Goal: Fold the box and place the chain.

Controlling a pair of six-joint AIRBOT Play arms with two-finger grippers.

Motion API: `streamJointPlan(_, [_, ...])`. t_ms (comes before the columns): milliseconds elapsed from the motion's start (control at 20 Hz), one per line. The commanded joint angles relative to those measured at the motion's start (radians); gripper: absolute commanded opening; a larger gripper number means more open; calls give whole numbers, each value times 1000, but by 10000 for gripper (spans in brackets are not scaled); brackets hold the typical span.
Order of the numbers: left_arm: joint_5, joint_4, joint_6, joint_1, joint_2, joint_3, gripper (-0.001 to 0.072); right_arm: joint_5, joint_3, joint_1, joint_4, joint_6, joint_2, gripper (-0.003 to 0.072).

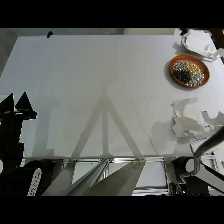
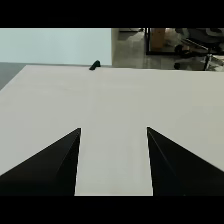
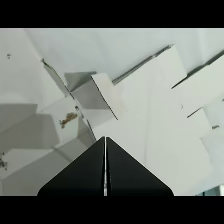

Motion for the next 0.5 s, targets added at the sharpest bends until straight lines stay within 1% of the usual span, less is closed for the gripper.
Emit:
streamJointPlan(0, [0,0,0,0,0,0,452,47,-8,-16,-5,-63,-37,226])
streamJointPlan(50, [0,0,0,0,0,0,452,48,-10,-16,-5,-73,-53,414])
streamJointPlan(100, [0,0,0,0,0,0,452,46,-10,-16,-4,-85,-71,465])
streamJointPlan(150, [0,0,0,0,0,0,452,50,-10,-16,-1,-117,-96,482])
streamJointPlan(250, [0,0,0,0,0,0,452,56,-12,-16,29,-185,-148,482])
streamJointPlan(450, [0,0,0,0,0,0,452,60,-12,-16,-8,-229,-239,459])
